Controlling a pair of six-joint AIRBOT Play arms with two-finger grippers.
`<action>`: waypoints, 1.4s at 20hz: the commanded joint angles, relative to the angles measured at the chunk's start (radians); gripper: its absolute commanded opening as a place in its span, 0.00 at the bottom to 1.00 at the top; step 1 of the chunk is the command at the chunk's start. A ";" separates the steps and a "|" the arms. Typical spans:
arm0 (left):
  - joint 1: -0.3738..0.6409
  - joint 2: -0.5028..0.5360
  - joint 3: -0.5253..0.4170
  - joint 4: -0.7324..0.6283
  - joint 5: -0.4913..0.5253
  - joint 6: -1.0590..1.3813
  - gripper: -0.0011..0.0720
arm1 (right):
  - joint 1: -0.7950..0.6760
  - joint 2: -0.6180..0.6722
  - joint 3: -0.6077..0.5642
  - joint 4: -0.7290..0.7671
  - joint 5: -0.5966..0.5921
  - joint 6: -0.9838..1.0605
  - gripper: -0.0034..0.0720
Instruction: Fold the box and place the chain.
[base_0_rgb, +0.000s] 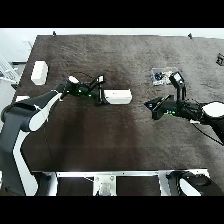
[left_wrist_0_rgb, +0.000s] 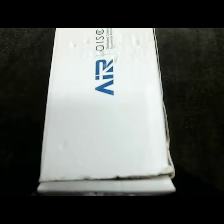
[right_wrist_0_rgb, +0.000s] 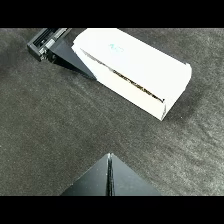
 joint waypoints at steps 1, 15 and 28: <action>0.011 0.005 0.002 0.006 0.000 -0.042 0.04 | 0.000 0.001 -0.001 0.000 0.000 0.000 0.05; 0.327 0.261 -0.051 0.150 0.360 -0.661 0.03 | 0.000 -0.002 -0.021 0.000 -0.001 0.000 0.05; 0.380 0.324 -0.363 0.144 1.047 -0.815 0.03 | 0.000 -0.003 -0.040 0.000 -0.044 0.000 0.05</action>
